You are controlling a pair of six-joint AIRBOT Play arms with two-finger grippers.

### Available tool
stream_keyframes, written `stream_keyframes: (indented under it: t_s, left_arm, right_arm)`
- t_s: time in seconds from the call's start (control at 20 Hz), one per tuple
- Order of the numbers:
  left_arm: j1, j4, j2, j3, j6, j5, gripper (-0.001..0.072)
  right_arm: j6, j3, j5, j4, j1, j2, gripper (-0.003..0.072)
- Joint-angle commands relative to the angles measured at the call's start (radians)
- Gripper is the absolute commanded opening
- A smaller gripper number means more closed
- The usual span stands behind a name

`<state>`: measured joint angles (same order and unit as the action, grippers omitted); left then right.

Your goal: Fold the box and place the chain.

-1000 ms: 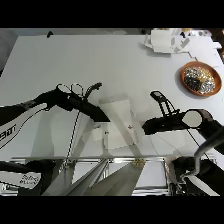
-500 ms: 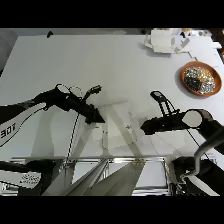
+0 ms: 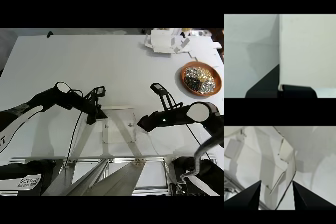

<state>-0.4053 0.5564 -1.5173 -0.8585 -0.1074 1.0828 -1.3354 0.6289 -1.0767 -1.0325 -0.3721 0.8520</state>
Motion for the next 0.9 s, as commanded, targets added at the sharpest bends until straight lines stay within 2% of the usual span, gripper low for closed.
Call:
stream_keyframes:
  t_s: [0.0,0.25,0.35,0.65,0.85]
  left_arm:
    - [-0.056,0.03,0.031,0.0,-0.069,-0.111,0.0004]
    - [-0.118,0.034,0.029,0.0,-0.052,-0.183,0.0003]
    - [-0.127,0.016,0.029,0.0,-0.023,-0.216,0.0003]
    - [-0.129,0.007,0.024,0.0,-0.024,-0.219,0.0003]
    - [-0.129,0.001,-0.022,0.0,-0.024,-0.219,0.0003]
  right_arm:
    - [-0.001,0.09,-0.127,-0.145,-0.001,-0.017,0.0434]
    - [-0.003,0.097,-0.158,-0.318,-0.001,-0.034,0.0433]
    - [-0.003,0.097,-0.158,-0.335,-0.001,-0.034,0.0433]
    - [0.0,0.097,-0.154,-0.348,-0.001,-0.034,0.0433]
    - [0.001,0.097,-0.117,-0.351,-0.001,-0.034,0.0433]
